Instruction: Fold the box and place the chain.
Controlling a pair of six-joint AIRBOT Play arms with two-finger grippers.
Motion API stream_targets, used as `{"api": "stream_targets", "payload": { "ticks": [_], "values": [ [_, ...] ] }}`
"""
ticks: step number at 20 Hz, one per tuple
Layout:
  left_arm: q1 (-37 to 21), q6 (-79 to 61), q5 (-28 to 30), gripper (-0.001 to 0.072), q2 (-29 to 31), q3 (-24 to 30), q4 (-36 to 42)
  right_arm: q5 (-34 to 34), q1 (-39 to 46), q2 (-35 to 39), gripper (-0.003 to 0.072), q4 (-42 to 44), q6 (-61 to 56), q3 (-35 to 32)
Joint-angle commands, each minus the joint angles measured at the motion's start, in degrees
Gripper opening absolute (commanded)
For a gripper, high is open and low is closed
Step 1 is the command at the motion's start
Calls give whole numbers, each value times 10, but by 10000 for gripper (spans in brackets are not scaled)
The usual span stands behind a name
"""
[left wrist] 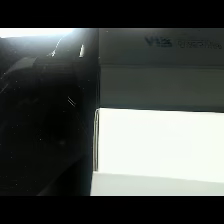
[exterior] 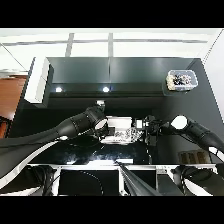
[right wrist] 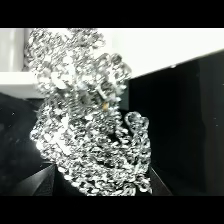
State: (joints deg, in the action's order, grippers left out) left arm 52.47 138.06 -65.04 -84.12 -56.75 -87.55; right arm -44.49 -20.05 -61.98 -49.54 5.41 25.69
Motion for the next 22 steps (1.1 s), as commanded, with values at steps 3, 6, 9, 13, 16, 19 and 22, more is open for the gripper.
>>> {"api": "stream_targets", "payload": {
  "ticks": [3,6,9,13,16,19,22],
  "values": [
    [0,0,0,33,0,0,0,7,-1,-2,351,17,3,0],
    [0,0,0,33,0,0,0,-9,-1,-2,38,17,2,0],
    [0,0,0,33,0,0,0,-19,0,2,37,17,-34,0],
    [0,0,0,33,0,0,0,-47,0,40,37,6,-145,4],
    [0,0,0,33,0,0,0,-93,1,84,37,-21,-237,28],
    [0,0,0,33,0,0,0,-161,7,128,37,-26,-292,74],
    [0,0,0,33,0,0,0,-220,7,149,37,0,-360,133]
  ]
}}
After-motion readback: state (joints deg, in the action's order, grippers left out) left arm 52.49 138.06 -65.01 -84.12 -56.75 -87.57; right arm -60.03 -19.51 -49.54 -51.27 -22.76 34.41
